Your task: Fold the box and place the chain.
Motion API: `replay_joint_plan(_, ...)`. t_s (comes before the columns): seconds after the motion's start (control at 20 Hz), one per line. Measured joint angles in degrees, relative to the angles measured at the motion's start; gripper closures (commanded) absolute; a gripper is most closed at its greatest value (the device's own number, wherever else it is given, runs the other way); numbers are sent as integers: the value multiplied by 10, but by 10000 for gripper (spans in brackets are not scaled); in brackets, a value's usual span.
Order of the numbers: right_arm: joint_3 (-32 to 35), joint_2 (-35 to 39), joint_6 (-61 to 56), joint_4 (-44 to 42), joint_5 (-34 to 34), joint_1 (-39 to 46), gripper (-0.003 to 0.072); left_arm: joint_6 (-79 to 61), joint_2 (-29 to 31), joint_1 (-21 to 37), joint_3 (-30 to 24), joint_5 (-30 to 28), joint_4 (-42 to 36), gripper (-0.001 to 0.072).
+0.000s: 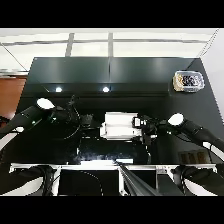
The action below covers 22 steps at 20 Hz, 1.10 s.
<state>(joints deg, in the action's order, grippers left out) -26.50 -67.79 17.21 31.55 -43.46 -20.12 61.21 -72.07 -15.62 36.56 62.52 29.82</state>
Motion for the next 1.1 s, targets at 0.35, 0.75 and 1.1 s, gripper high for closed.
replay_joint_plan(0.35,0,0,0,0,0,0,193,78,18,-109,8,-116,53,29)
replay_joint_plan(0.75,0,0,0,0,0,0,193,236,19,-187,24,-221,128,55)
replay_joint_plan(1.1,0,0,0,0,0,0,193,335,19,-216,50,-217,196,97)
